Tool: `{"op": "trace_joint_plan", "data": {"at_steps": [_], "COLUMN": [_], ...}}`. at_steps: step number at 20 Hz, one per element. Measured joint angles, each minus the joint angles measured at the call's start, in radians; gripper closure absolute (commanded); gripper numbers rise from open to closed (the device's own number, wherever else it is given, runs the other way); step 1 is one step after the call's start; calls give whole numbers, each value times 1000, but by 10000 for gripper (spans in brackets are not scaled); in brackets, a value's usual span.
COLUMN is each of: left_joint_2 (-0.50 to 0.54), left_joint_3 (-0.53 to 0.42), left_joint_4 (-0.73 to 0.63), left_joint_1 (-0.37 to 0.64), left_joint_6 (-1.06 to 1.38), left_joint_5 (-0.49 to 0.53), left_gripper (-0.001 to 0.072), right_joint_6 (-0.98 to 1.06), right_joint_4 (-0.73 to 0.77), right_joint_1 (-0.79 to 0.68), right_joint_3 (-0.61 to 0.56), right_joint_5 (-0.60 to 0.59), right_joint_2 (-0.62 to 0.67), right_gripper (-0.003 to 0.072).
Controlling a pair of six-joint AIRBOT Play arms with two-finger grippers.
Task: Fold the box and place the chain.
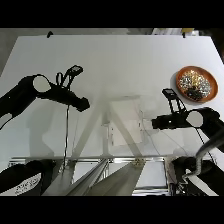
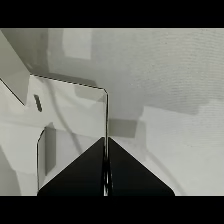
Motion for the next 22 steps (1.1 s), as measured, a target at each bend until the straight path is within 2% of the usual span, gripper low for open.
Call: {"op": "trace_joint_plan", "data": {"at_steps": [7,8,9,10,12,13,15,21,22], "left_joint_2": [-126,-146,-163,-179,-200,-206,-215,-235,-244], "left_joint_3": [0,0,0,0,2,5,20,88,93], "left_joint_4": [-208,-241,-281,-328,-410,-438,-481,-547,-551], "left_joint_1": [-16,-23,-31,-40,-61,-68,-74,-69,-68], "left_joint_6": [168,204,246,299,403,443,507,596,602], "left_joint_5": [5,0,-3,-9,-22,-25,-31,-66,-69], "left_gripper": [76,115,225,250,238,198,191,188,166], "right_joint_6": [5,5,5,5,5,5,5,3,3], "right_joint_4": [5,7,10,14,22,24,26,31,30], "right_joint_1": [7,7,7,7,7,7,7,7,7], "right_joint_3": [-1,0,0,-1,-1,-1,0,0,0], "right_joint_5": [-20,-23,-24,-26,-27,-28,-29,-31,-29], "right_joint_2": [0,0,0,0,0,0,0,0,0], "right_gripper": [668,668,668,668,668,668,668,668,668]}}
